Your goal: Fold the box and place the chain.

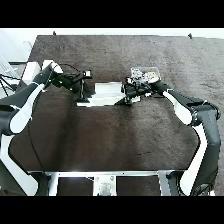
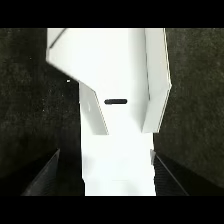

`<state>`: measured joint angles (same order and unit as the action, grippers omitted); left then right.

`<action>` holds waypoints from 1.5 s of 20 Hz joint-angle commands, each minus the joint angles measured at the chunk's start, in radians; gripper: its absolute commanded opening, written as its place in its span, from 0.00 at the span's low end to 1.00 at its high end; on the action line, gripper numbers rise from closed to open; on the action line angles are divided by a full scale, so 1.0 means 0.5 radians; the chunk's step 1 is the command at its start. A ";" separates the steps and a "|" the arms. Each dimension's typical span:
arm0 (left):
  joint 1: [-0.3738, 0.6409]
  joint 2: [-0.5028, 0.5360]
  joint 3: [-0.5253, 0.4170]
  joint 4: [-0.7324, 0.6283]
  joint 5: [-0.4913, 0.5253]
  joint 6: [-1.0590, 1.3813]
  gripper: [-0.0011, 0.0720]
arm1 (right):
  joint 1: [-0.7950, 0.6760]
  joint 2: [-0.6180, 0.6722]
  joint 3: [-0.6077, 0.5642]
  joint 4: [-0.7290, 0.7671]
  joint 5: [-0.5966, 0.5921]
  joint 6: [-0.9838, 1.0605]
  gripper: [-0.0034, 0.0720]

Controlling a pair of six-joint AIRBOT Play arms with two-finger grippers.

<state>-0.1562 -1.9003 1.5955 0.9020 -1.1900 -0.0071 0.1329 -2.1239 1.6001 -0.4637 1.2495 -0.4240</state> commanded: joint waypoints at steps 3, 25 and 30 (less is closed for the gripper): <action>-0.011 -0.002 -0.045 -0.053 -0.009 0.032 0.89 | 0.002 -0.002 -0.001 0.001 0.001 0.001 0.68; -0.101 -0.002 -0.046 0.024 0.060 0.079 0.57 | 0.002 -0.002 -0.001 0.001 0.001 0.001 0.68; -0.113 -0.002 -0.047 0.021 0.054 0.085 0.50 | 0.002 -0.002 -0.001 0.001 0.001 0.001 0.68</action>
